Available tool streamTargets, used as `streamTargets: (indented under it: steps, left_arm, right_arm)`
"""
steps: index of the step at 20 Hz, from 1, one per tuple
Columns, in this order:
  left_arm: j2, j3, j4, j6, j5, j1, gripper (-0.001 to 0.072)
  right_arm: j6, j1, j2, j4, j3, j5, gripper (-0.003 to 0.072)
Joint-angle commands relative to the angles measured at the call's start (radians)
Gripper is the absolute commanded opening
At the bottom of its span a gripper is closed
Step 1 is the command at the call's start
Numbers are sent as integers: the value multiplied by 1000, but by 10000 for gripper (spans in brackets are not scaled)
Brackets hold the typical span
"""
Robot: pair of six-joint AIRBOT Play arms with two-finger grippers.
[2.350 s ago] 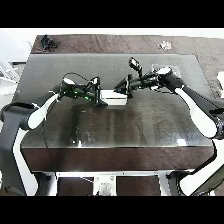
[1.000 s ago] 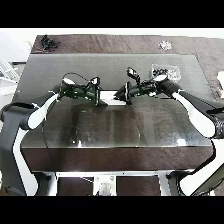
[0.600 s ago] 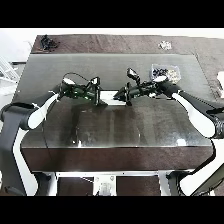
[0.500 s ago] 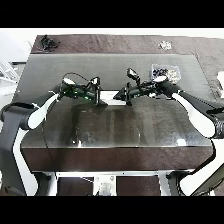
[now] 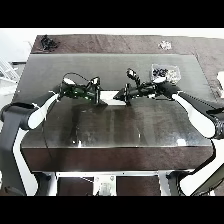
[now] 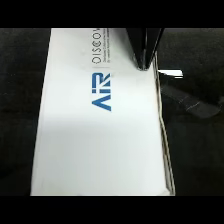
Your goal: Fold the box and place the chain.
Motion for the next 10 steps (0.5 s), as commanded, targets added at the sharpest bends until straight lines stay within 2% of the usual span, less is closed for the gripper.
streamTargets:
  steps: [1,3,7,10]
  left_arm:
    - [0,0,0,0,0,1,353]
    - [0,0,0,0,0,1,353]
    - [0,0,0,0,0,1,353]
    - [0,0,0,0,0,1,353]
  right_arm:
    - [50,5,0,-56,-2,-14,13]
    - [49,5,0,-34,3,-12,12]
    - [23,-9,52,114,31,16,12]
    - [23,-10,111,123,39,16,12]
